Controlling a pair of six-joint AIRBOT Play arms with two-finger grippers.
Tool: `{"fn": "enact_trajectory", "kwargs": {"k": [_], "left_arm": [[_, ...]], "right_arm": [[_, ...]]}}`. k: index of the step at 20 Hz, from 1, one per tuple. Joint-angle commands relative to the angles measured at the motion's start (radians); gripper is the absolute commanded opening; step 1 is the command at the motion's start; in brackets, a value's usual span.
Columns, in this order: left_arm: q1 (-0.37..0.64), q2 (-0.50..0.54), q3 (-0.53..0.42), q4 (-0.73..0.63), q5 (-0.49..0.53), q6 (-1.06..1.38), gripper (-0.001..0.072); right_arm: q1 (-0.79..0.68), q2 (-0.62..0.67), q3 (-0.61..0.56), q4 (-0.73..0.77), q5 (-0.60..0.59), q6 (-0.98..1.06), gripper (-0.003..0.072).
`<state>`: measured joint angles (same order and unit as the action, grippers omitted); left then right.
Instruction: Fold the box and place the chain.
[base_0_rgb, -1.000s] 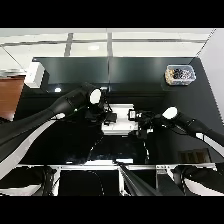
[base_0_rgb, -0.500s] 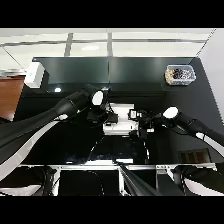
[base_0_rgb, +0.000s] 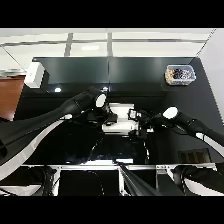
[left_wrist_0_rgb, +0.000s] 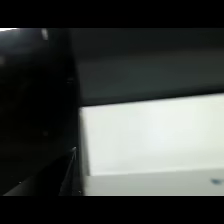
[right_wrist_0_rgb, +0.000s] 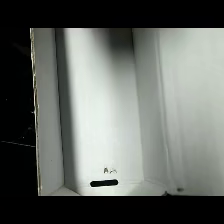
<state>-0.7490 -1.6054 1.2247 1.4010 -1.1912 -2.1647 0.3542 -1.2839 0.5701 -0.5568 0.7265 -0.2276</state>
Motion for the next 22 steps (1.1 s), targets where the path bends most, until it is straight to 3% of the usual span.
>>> {"fn": "enact_trajectory", "kwargs": {"k": [1, 6, 8, 10, 12, 17, 18, 19, 20, 22], "left_arm": [[-0.007, -0.002, 0.005, 0.042, 0.006, -0.076, 0.0332], [-0.031, -0.002, 0.005, 0.052, -0.011, -0.119, 0.033], [-0.03, -0.002, 0.005, 0.053, -0.024, -0.138, 0.0267], [-0.03, -0.002, 0.005, 0.053, -0.018, -0.183, 0.0263], [-0.03, -0.002, 0.005, 0.053, -0.017, -0.188, 0.0022], [-0.03, -0.001, 0.005, 0.053, -0.018, -0.188, 0.003], [-0.03, -0.001, 0.005, 0.053, -0.018, -0.188, 0.0167], [-0.029, -0.001, 0.005, 0.057, -0.018, -0.19, 0.0432], [-0.028, -0.001, 0.005, 0.061, -0.019, -0.195, 0.0504], [-0.029, -0.001, 0.005, 0.069, -0.024, -0.19, 0.0504]], "right_arm": [[0.001, 0.0, 0.0, -0.001, 0.002, -0.001, 0.0107], [0.001, 0.0, 0.0, -0.001, 0.002, -0.001, 0.0106], [0.001, 0.0, 0.0, -0.001, 0.002, -0.001, 0.0107], [0.001, 0.0, 0.0, -0.001, 0.002, -0.001, 0.0107], [0.001, 0.0, 0.0, -0.001, 0.002, -0.001, 0.0107], [0.001, 0.0, 0.0, -0.001, 0.002, -0.001, 0.0107], [0.001, 0.0, 0.0, -0.001, 0.002, -0.001, 0.0107], [0.001, 0.0, 0.0, -0.001, 0.002, -0.001, 0.0107], [0.001, -0.001, 0.0, -0.001, 0.002, -0.001, 0.0107], [0.001, 0.0, 0.0, -0.001, 0.002, -0.001, 0.0107]]}}
